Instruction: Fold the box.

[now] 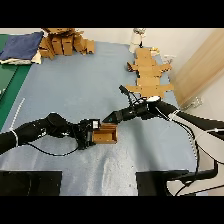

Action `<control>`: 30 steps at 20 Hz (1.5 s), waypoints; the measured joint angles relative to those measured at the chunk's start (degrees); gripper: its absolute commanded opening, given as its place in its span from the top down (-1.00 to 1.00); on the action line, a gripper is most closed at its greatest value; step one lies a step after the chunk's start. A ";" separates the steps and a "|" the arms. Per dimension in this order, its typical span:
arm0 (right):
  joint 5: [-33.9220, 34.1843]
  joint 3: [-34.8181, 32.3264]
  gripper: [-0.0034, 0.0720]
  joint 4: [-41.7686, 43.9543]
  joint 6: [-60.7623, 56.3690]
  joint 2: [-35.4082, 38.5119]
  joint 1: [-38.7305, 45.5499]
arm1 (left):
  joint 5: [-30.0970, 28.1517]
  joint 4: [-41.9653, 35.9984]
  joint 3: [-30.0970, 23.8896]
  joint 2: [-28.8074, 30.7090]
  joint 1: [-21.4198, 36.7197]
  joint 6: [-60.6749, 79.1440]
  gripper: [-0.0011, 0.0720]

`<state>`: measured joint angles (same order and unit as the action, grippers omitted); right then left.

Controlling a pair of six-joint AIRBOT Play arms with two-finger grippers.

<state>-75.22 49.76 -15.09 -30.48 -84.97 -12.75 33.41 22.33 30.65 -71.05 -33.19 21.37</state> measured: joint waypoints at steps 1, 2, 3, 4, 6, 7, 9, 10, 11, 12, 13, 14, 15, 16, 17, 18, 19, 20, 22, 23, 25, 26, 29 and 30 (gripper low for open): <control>-0.37 -0.31 0.90 -1.03 1.18 1.33 -0.04 | 0.00 0.00 0.00 0.00 0.00 0.00 -0.16; -0.24 -0.83 0.90 -1.92 2.25 2.78 -0.11 | 0.00 0.00 0.00 0.00 0.00 0.00 -0.16; 0.31 -1.64 0.90 -2.80 3.28 4.44 -0.15 | 0.00 -0.02 0.00 0.00 0.00 -0.02 -0.16; 1.25 -2.58 0.90 -3.45 4.04 6.05 -0.28 | 0.00 -0.02 0.00 0.00 0.00 -0.02 -0.16; 3.96 -4.81 0.90 -5.29 5.11 9.18 -1.33 | 0.00 0.00 0.00 0.00 0.00 -0.02 -0.16; 5.66 -5.90 0.90 -6.51 5.44 10.43 -2.34 | -0.02 0.00 0.00 0.00 0.00 -0.02 -0.16; 9.11 -7.87 0.90 -9.29 5.44 11.93 -5.03 | 0.00 0.00 0.00 0.00 0.00 -0.02 -0.16; 10.73 -8.59 0.90 -10.54 5.44 12.44 -6.54 | -0.02 0.00 0.00 0.00 0.00 -0.02 -0.16; 12.72 -9.14 0.90 -11.74 5.42 12.98 -8.17 | 0.00 0.00 0.00 0.00 0.00 -0.02 -0.16; 14.80 -9.53 0.90 -12.94 5.44 13.64 -9.68 | 0.00 0.00 0.00 0.00 0.00 -0.02 -0.16; 17.16 -9.81 0.90 -14.27 5.55 14.60 -11.26 | 0.00 0.00 0.00 0.00 0.00 -0.02 -0.17; 19.23 -9.94 0.90 -15.54 5.70 15.65 -12.57 | 0.00 -0.02 0.00 0.00 0.00 -0.09 -0.16; 21.51 -10.03 0.90 -17.07 5.88 16.92 -13.70 | 0.00 -0.02 0.00 0.00 0.00 -0.13 -0.16; 23.45 -10.03 0.89 -18.53 5.97 18.34 -14.60 | 0.00 -0.02 0.00 0.00 0.00 -0.15 -0.16; 25.07 -10.03 0.86 -19.78 6.21 19.69 -15.21 | 0.00 -0.02 0.00 0.00 0.00 -0.17 -0.16; 26.53 -10.03 0.64 -21.24 6.69 21.11 -15.76 | 0.00 -0.02 0.00 0.00 0.00 -0.15 -0.16; 27.82 -10.03 0.51 -22.80 7.48 22.34 -16.28 | 0.00 0.00 0.00 0.00 0.00 -0.07 -0.16; 28.48 -10.03 0.25 -24.30 8.41 23.50 -17.05 | 0.00 -0.02 0.00 0.00 0.00 -0.07 -0.16; 28.98 -10.03 0.25 -26.21 11.56 25.05 -18.84 | 0.00 -0.02 0.00 0.00 0.00 -0.04 -0.16; 29.33 -10.03 0.25 -27.02 13.40 25.51 -19.69 | 0.00 -0.02 0.00 0.00 0.00 -0.02 -0.16; 29.75 -10.03 0.25 -28.22 16.81 26.08 -21.07 | 0.00 -0.02 0.00 0.00 0.00 -0.02 -0.16; 29.77 -10.03 0.25 -28.70 18.27 26.25 -21.59 | 0.00 -0.02 0.00 0.00 0.00 -0.02 -0.16; 29.57 -10.03 -0.09 -29.97 21.31 26.53 -22.25 | 0.00 0.00 0.00 0.00 0.00 -0.02 -0.16; 29.07 -10.03 -0.19 -30.27 22.08 26.58 -22.38 | 0.00 -0.02 0.00 0.00 0.00 -0.02 -0.16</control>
